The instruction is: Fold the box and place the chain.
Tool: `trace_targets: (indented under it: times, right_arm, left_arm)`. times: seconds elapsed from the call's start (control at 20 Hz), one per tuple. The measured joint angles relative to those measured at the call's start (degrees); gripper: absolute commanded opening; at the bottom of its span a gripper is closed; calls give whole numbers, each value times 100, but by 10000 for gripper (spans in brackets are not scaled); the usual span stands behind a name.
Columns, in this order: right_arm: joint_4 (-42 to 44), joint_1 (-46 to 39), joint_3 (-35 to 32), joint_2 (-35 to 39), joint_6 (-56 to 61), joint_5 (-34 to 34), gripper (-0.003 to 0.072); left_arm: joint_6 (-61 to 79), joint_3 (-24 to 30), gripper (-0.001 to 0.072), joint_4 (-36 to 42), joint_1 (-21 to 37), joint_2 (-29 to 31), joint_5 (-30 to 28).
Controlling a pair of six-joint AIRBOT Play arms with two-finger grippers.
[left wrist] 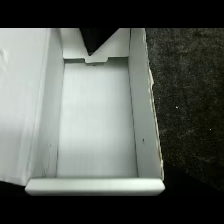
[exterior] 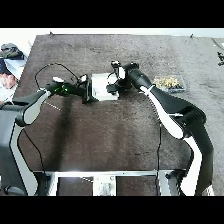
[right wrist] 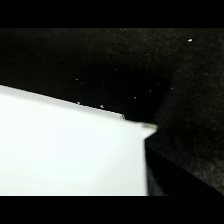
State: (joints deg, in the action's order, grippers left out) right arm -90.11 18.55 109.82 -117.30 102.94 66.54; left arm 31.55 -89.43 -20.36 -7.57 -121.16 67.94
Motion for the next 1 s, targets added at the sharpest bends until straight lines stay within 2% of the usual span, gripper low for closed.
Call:
trace_targets:
  times: [0.05,0.1,0.2,0.5,0.55,1.0]
  right_arm:
    - [-57,15,0,0,90,-2,417]
    - [-109,31,0,-2,181,-2,368]
    - [-177,39,0,-9,319,9,368]
    - [-291,63,0,-9,634,127,305]
    - [-319,74,0,-9,678,136,245]
    - [-514,160,0,-9,820,142,235]
  left_arm:
    - [0,0,276,0,0,0,0]
    - [-2,0,276,0,0,0,0]
    - [0,0,276,0,0,0,0]
    - [0,0,276,2,-2,0,0]
    - [0,0,276,0,-2,0,0]
    - [0,0,276,0,-4,0,0]
